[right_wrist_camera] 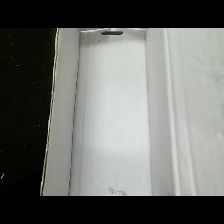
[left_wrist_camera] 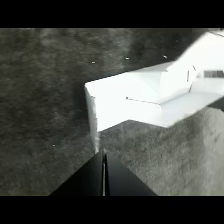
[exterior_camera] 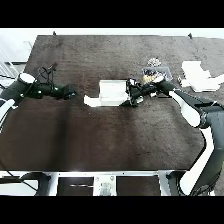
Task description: Fold the box and place the chain.
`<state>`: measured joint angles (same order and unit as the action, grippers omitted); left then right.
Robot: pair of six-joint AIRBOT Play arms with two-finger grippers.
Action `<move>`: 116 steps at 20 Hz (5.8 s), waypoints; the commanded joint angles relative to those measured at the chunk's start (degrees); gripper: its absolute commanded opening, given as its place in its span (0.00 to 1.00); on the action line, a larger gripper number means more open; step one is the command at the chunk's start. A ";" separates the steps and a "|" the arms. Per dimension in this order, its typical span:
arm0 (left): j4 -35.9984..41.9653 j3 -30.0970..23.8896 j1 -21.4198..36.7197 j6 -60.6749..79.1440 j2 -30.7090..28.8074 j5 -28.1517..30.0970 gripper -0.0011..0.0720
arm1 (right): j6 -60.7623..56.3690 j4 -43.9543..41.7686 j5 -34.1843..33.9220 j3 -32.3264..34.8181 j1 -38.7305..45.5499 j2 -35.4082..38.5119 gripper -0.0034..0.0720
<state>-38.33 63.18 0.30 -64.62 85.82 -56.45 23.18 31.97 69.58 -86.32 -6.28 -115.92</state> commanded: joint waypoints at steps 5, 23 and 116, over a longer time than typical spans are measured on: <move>6.47 -0.02 1.09 1.84 10.32 -2.27 0.03 | 0.00 0.02 -0.04 0.02 0.00 0.00 0.81; 16.70 7.67 -7.69 6.62 17.22 -2.64 0.04 | 0.00 0.00 -0.04 0.02 0.00 0.00 0.81; -44.96 53.79 -28.59 -53.44 33.83 -29.44 0.46 | 0.00 0.00 -0.04 0.02 -0.07 0.00 0.81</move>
<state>-81.28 116.20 -28.29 -117.82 118.98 -84.68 23.18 31.99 69.52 -86.32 -6.31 -115.92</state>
